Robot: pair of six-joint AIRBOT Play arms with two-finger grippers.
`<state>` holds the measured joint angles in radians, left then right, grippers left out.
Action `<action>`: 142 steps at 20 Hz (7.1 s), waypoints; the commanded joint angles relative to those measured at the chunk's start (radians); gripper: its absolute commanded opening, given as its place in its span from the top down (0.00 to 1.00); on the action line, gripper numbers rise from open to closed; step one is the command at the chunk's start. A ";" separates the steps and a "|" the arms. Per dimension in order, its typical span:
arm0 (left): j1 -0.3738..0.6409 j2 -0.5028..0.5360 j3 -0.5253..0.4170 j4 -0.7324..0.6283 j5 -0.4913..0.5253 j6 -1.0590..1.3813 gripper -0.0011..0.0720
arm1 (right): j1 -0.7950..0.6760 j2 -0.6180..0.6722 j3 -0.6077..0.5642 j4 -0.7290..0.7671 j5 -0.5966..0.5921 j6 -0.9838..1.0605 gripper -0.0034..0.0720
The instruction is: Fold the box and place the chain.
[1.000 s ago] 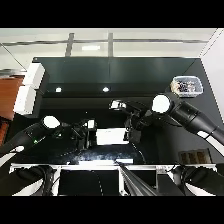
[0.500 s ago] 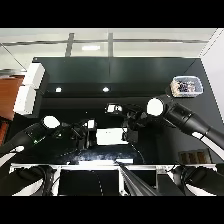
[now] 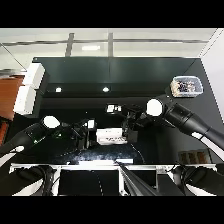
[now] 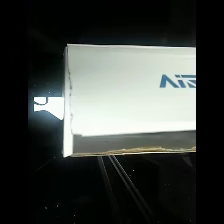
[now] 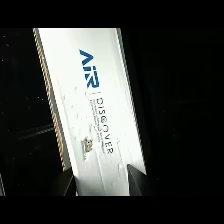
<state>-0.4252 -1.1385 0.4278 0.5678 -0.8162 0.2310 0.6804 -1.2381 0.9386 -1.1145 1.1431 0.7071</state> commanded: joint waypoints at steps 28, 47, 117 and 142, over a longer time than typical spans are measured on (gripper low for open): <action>0.000 -0.001 0.000 0.000 0.001 0.000 0.51 | 0.003 0.015 -0.001 0.021 0.020 0.015 0.52; 0.000 -0.001 0.000 0.000 0.001 0.000 0.51 | 0.039 0.010 -0.032 -0.006 -0.061 0.072 0.51; 0.000 -0.001 0.000 0.000 0.003 0.000 0.50 | -0.292 0.152 -0.307 0.790 -0.088 0.358 0.93; -0.140 0.080 0.230 0.240 -0.126 -0.424 0.02 | -0.574 0.296 -0.308 0.623 -0.008 0.358 0.93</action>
<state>-0.5243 -0.9722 0.6125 0.8284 -0.9447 -0.2783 0.1081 -0.9428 0.6300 -0.4801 1.1393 1.0657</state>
